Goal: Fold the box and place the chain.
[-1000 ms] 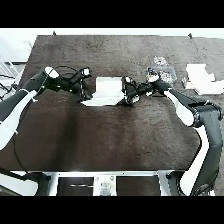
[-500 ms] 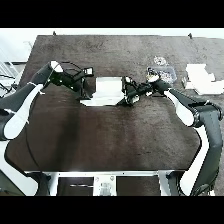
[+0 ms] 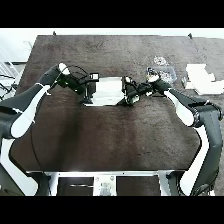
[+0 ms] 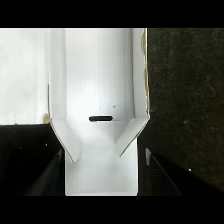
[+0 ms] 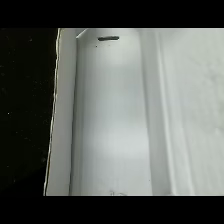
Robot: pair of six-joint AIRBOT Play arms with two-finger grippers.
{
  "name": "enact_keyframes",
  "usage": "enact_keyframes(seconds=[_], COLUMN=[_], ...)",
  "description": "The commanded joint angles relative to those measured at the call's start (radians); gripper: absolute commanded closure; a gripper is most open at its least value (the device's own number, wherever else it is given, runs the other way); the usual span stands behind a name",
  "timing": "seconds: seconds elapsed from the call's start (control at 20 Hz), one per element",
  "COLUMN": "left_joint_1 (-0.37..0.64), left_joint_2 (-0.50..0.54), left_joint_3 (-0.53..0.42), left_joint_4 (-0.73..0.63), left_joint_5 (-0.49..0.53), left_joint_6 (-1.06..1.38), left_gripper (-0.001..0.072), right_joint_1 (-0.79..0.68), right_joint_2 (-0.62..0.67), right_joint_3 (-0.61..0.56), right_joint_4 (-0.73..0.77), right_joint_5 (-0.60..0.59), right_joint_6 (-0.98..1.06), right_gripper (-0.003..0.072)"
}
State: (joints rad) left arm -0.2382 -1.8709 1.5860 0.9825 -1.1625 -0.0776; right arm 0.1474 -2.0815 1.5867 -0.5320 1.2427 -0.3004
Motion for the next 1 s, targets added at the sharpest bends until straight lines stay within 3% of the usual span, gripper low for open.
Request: enact_keyframes(seconds=[0.0, 0.2, 0.3, 0.55, 0.6, 0.65, 0.95], left_joint_1=[-0.003, -0.004, -0.006, -0.017, -0.026, -0.035, -0.048], left_joint_2=[-0.008, -0.008, -0.008, -0.031, -0.032, -0.032, -0.032], left_joint_3=[0.001, 0.001, 0.001, 0.000, 0.000, 0.000, 0.000], left_joint_4=[-0.030, -0.034, -0.033, -0.055, -0.054, -0.055, -0.086], left_joint_5=[0.021, 0.048, 0.053, 0.045, 0.048, 0.062, 0.096], left_joint_6=[0.000, 0.000, 0.001, 0.005, 0.008, 0.009, 0.009], left_gripper=[0.0107, 0.0109, 0.0300, 0.0300, 0.0345, 0.0464, 0.0469], right_joint_1=[0.001, 0.001, 0.001, 0.001, 0.001, 0.001, 0.001], right_joint_2=[-0.001, -0.001, -0.001, -0.001, -0.001, -0.001, -0.001], right_joint_3=[0.000, 0.000, 0.000, 0.000, 0.000, 0.000, 0.000], right_joint_4=[0.000, 0.000, 0.000, 0.000, 0.000, 0.000, 0.000], right_joint_5=[0.000, 0.000, 0.000, 0.000, 0.000, 0.000, 0.000], right_joint_6=[0.000, 0.000, 0.000, 0.000, 0.000, 0.000, 0.000], right_gripper=[0.0108, 0.0108, 0.0108, 0.0108, 0.0108, 0.0108, 0.0108])
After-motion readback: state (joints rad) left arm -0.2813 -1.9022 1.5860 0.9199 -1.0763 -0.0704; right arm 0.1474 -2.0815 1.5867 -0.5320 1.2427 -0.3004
